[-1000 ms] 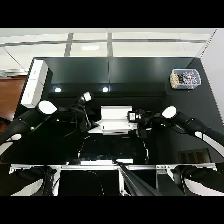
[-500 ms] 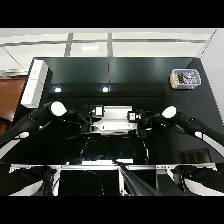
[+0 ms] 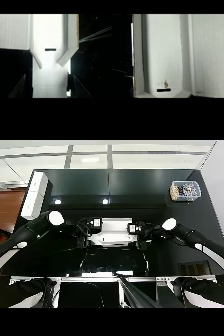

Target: Fold the box and place the chain.

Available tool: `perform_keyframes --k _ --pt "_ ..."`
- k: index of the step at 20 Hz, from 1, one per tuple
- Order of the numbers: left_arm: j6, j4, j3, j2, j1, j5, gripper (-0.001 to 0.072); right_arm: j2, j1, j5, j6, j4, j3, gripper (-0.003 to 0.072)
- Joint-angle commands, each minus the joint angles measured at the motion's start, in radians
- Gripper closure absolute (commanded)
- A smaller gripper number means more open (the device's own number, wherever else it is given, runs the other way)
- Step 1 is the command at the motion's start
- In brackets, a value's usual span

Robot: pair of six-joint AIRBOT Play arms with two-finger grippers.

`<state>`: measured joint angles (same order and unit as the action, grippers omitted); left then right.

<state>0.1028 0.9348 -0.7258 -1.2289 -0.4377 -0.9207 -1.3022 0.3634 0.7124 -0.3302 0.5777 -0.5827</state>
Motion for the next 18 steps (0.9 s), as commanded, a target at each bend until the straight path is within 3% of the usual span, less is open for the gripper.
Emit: perform_keyframes --k 1,2,6,18 --pt "0.01 -0.085 -0.001 -0.003 -0.022 0.033 0.0098 0.0 0.0 0.0 0.0 0.0 0.0 0.0559" --pt "0.009 -0.098 -0.001 -0.005 -0.034 0.049 0.0127 0.0 0.0 0.0 0.0 0.0 0.0 0.0559" --pt "-0.002 -0.115 -0.001 -0.016 -0.065 0.048 0.049 0.001 0.0 0.0 0.0 0.0 0.0 0.0559" --pt "-0.013 -0.311 -0.001 -0.093 -0.1 0.128 0.0511 0.0 0.0 0.0 0.0 0.0 0.0 0.0559"
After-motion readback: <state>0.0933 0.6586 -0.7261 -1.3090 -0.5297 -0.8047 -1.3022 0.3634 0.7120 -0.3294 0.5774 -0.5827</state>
